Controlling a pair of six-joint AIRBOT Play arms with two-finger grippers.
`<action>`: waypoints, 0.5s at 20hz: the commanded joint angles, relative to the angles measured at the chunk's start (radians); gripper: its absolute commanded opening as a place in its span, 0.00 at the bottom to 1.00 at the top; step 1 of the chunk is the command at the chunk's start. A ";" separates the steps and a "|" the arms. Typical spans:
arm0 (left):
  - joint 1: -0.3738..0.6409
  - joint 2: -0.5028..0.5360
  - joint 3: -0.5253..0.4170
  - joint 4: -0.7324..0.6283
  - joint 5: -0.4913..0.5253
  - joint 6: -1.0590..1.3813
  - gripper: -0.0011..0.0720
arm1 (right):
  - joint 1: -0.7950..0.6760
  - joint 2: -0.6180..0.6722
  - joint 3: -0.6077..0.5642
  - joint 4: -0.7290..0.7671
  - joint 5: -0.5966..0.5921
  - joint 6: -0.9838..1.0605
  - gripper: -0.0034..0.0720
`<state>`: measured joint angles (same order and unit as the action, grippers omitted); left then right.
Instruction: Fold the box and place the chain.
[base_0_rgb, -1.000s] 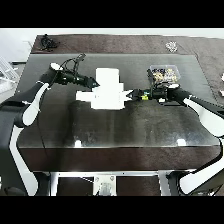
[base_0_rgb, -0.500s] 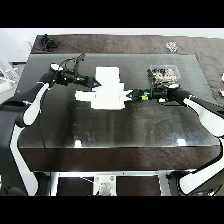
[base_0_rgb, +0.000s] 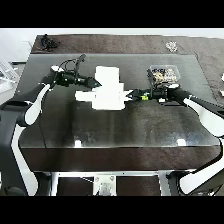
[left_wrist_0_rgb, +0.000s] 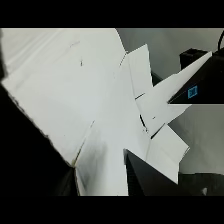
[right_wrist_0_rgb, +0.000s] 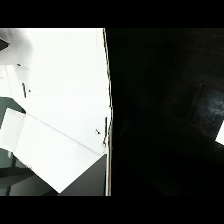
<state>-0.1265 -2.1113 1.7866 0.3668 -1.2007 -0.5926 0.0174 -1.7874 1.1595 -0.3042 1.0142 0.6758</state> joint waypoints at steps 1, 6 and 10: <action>0.001 -0.001 0.000 -0.002 0.005 0.011 0.42 | 0.000 0.000 0.000 0.000 0.000 -0.001 0.06; 0.001 -0.001 0.000 0.046 0.003 0.019 0.40 | 0.000 0.000 0.000 0.000 0.000 -0.005 0.06; 0.001 -0.002 0.000 0.054 0.005 0.032 0.40 | 0.000 0.000 0.000 0.000 0.000 -0.005 0.06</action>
<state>-0.1265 -2.1128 1.7866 0.4080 -1.1976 -0.5709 0.0174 -1.7874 1.1595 -0.3042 1.0142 0.6712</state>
